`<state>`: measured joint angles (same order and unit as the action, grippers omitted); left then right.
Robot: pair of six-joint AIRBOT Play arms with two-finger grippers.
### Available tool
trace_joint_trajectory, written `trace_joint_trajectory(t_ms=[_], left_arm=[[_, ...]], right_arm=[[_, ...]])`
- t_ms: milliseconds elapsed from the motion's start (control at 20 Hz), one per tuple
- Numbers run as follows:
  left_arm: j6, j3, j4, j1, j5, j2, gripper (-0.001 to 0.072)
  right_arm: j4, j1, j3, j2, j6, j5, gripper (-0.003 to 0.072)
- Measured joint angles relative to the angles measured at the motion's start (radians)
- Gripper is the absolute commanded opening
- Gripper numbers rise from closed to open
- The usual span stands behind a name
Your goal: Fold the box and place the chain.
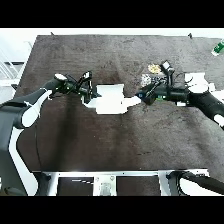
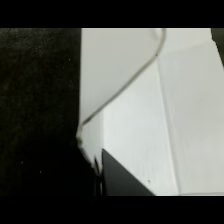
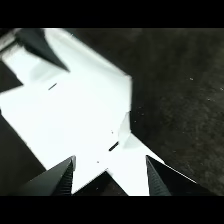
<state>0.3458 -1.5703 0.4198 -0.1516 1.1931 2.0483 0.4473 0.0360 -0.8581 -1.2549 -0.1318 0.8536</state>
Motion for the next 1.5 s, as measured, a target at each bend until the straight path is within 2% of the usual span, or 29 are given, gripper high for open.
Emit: trace_joint_trajectory(t_ms=[50,200,450,850,1250,1500], left_arm=[[0.000,0.000,0.000,0.000,0.000,0.000,0.0018],[0.000,0.000,-0.001,0.000,0.000,0.000,0.0018],[0.000,0.000,-0.002,0.000,0.000,0.000,0.0018],[0.000,0.000,-0.003,0.000,0.000,0.000,0.0018],[0.000,0.000,-0.005,0.000,0.000,0.000,0.0018],[-0.001,0.000,-0.006,0.000,0.000,0.000,0.0018]], right_arm=[[0.001,0.026,0.019,0.002,0.071,-0.007,0.0557],[0.029,0.115,0.057,-0.016,0.264,-0.032,0.0557],[0.143,0.262,0.076,-0.073,0.394,-0.155,0.0557],[0.223,0.338,0.078,-0.163,0.420,-0.340,0.0557],[0.232,0.344,0.046,-0.196,0.376,-0.433,0.0557],[0.225,0.342,0.019,-0.156,0.332,-0.447,0.0557]])
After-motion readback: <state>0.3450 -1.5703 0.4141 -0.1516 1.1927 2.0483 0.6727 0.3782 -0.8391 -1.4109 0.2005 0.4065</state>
